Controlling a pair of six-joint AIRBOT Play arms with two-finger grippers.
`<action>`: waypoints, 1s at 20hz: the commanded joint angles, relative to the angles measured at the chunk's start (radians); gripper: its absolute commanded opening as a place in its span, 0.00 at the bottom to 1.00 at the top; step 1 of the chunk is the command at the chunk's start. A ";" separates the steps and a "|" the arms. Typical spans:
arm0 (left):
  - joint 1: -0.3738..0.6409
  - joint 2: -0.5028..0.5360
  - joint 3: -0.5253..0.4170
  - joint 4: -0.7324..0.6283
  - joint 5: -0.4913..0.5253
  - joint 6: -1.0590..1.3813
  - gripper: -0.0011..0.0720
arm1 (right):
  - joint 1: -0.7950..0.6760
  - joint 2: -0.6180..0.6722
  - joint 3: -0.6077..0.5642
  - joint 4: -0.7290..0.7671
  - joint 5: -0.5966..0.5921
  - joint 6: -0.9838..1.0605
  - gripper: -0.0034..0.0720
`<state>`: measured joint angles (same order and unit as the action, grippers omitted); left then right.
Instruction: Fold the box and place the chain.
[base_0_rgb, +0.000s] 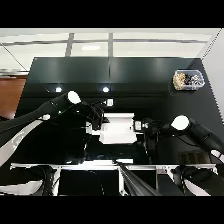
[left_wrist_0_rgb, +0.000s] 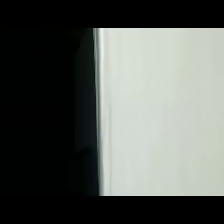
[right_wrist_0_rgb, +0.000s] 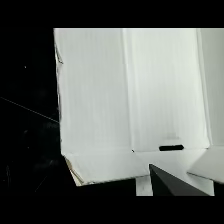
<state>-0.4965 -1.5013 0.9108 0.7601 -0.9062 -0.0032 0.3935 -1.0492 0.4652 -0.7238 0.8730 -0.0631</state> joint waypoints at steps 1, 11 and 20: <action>-0.001 0.000 0.001 -0.002 0.015 0.001 0.05 | 0.050 -0.029 -0.012 0.071 -0.098 -0.027 0.92; 0.000 0.000 0.001 -0.002 0.015 0.000 0.05 | 0.017 -0.019 0.078 0.089 -0.155 -0.092 0.92; 0.000 0.000 0.001 -0.002 0.015 0.001 0.05 | -0.111 -0.019 0.084 0.196 -0.153 -0.102 0.92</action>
<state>-0.4965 -1.5017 0.9104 0.7570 -0.8860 -0.0032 0.3199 -1.0691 0.5465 -0.5888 0.7166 -0.1539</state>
